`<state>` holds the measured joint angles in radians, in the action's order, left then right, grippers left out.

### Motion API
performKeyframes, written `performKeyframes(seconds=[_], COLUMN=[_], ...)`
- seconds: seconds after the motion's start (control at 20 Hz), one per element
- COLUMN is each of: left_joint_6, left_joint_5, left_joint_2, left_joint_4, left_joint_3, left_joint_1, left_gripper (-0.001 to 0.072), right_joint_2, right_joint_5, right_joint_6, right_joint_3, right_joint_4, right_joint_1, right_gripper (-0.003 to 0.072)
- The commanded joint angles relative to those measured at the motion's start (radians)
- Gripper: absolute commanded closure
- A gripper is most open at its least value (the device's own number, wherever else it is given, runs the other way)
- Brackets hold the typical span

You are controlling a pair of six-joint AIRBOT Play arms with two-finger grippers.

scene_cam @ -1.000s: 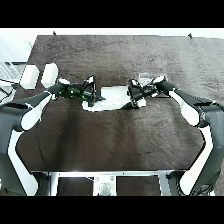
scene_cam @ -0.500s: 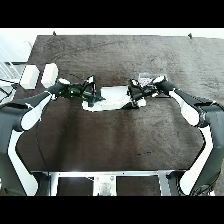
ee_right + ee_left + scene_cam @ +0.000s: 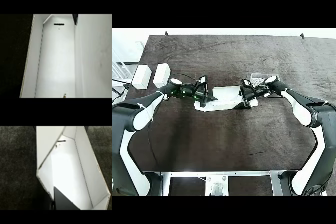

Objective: Fold the box and place the chain.

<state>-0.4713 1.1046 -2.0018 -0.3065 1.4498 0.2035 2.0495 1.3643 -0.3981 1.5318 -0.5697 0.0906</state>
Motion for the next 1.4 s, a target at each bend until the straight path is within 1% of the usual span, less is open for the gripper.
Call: performKeyframes(seconds=[0.0, 0.4, 0.6, 1.35], left_joint_6=[0.000, 0.000, 0.000, 0.000], left_joint_5=[0.000, 0.000, 0.000, 0.003], left_joint_2=[0.000, 0.000, 0.000, 0.000], left_joint_4=[0.000, 0.000, 0.000, 0.000], left_joint_3=[0.001, 0.001, 0.001, 0.001], left_joint_1=[-0.001, -0.001, -0.001, -0.001], left_gripper=[0.0689, 0.0689, 0.0689, 0.0689], right_joint_2=[0.001, 0.001, 0.001, 0.001], right_joint_5=[0.000, -0.003, -0.022, -0.048], right_joint_6=[0.002, -0.002, -0.033, -0.002], right_joint_3=[0.001, 0.001, 0.001, 0.002], right_joint_4=[0.000, 0.002, 0.039, 0.034], right_joint_1=[0.000, 0.000, -0.012, -0.011], right_gripper=[0.0067, 0.0069, 0.0068, 0.0069])
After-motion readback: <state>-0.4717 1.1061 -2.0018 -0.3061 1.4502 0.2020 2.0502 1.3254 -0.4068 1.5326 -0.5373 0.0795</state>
